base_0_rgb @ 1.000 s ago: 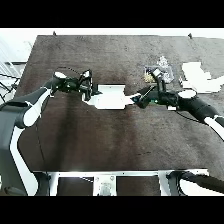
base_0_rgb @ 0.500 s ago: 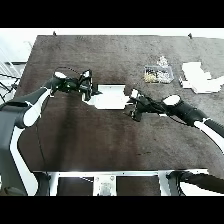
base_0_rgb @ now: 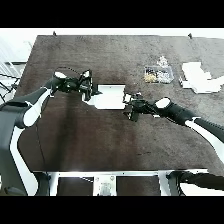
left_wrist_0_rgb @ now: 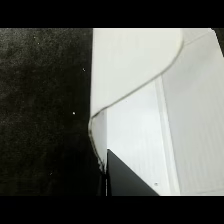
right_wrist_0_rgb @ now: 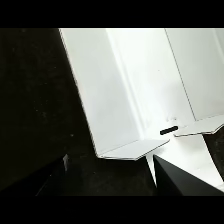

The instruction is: Fold the box and place the chain.

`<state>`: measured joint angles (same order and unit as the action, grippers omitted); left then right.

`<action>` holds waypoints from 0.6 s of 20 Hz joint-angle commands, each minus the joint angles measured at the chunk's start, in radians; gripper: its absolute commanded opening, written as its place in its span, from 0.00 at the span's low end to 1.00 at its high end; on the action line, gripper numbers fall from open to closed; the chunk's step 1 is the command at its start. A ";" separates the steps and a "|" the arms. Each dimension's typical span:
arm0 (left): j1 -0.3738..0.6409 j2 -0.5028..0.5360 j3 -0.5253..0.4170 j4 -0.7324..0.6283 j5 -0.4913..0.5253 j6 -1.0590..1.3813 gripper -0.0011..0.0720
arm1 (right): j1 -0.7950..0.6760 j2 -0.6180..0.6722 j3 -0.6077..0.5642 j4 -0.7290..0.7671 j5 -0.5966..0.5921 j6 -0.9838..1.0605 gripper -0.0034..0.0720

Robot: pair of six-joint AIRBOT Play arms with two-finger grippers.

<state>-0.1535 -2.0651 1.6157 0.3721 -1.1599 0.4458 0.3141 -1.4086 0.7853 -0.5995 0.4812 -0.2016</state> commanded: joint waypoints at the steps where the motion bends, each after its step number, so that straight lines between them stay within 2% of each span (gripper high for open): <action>1: 0.000 0.001 0.000 0.000 0.000 0.000 0.04 | 0.009 -0.020 0.009 0.039 -0.048 -0.002 0.90; 12: 0.000 0.001 0.000 0.000 0.000 0.000 0.04 | 0.007 -0.052 0.098 0.068 -0.070 -0.032 0.90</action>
